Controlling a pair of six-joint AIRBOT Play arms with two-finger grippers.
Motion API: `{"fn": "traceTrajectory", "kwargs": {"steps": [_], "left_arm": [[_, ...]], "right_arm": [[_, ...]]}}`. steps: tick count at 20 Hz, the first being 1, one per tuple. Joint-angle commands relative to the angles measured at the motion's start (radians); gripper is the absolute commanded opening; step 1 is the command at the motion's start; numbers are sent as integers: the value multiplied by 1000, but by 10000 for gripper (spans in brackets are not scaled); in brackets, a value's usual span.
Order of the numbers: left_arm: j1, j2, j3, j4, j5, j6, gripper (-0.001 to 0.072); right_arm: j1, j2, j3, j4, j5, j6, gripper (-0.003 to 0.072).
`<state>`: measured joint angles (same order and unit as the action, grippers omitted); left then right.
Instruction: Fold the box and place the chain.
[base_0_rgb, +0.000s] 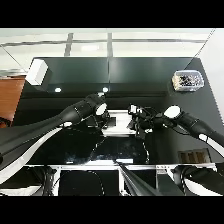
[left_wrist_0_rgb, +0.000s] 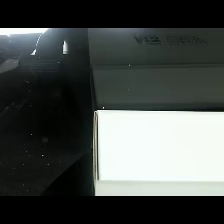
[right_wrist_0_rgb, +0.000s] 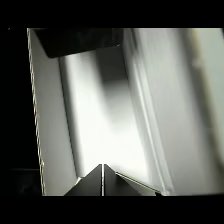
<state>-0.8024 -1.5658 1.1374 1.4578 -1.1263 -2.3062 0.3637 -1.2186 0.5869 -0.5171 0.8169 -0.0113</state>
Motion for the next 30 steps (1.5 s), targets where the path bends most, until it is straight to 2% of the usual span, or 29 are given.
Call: {"fn": "traceTrajectory", "kwargs": {"steps": [1, 3, 5, 8, 10, 12, 15, 19, 23, 26, 29, 30], "left_arm": [[0, 0, 6, 22, -11, 6, 26], [0, 0, 19, 43, -19, 6, 26], [0, 0, 26, 60, -23, 5, 26], [-2, -10, 26, 60, -22, 6, 27], [-2, -12, 26, 51, -17, 6, 27], [-2, -12, 26, 52, -21, 6, 27], [-2, -12, 26, 52, -25, 6, 28], [-2, -12, 26, 52, -34, 6, 28], [-2, -12, 26, 52, -34, 6, 28], [-2, -12, 26, 52, -34, 6, 28], [-2, -12, 26, 52, -34, 6, 28], [-2, -12, 26, 52, -34, 6, 28]], "right_arm": [[-38, 77, 13, -75, 24, 324, 13], [-131, 170, 55, -198, 78, 617, 12], [-296, 243, 64, -280, 113, 854, 13], [-575, 245, 39, -325, 200, 1136, 13], [-671, 228, -24, -322, 227, 1218, 13], [-674, 192, -80, -311, 283, 1225, 13], [-602, 107, -107, -280, 370, 1204, 13], [-451, 3, -106, -164, 295, 1204, 13], [-328, -21, -103, -84, 199, 1155, 13], [-304, -21, -85, 20, 234, 1042, 14], [-304, -20, -38, 1, 282, 1027, 16], [-303, -20, -24, 0, 298, 1027, 44]]}}
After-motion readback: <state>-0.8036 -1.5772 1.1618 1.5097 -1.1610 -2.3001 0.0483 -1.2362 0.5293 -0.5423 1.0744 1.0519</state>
